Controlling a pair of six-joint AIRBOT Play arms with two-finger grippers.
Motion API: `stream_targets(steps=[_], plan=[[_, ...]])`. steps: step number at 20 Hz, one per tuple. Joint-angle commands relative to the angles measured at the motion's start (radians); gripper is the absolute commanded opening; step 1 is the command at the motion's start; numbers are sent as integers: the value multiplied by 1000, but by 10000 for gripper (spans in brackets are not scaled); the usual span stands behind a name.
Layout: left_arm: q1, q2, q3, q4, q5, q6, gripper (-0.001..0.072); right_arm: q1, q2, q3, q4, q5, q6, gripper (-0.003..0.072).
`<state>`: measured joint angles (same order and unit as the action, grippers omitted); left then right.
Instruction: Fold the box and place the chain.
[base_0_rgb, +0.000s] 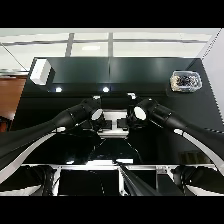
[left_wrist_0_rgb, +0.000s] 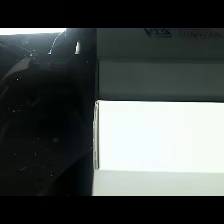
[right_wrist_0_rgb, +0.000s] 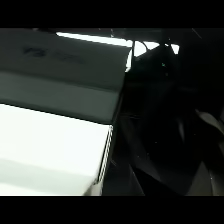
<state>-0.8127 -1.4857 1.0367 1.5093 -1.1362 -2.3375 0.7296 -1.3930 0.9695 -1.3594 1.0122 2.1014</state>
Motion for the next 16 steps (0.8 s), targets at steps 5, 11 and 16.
stream_targets(steps=[5,11,16], plan=[[0,-1,1,0,-1,0,29,45,-63,53,-90,43,129,361],[0,-1,1,0,0,0,29,46,-64,53,-100,68,171,358],[0,-1,1,0,-1,0,29,46,-66,53,-91,68,193,357]])
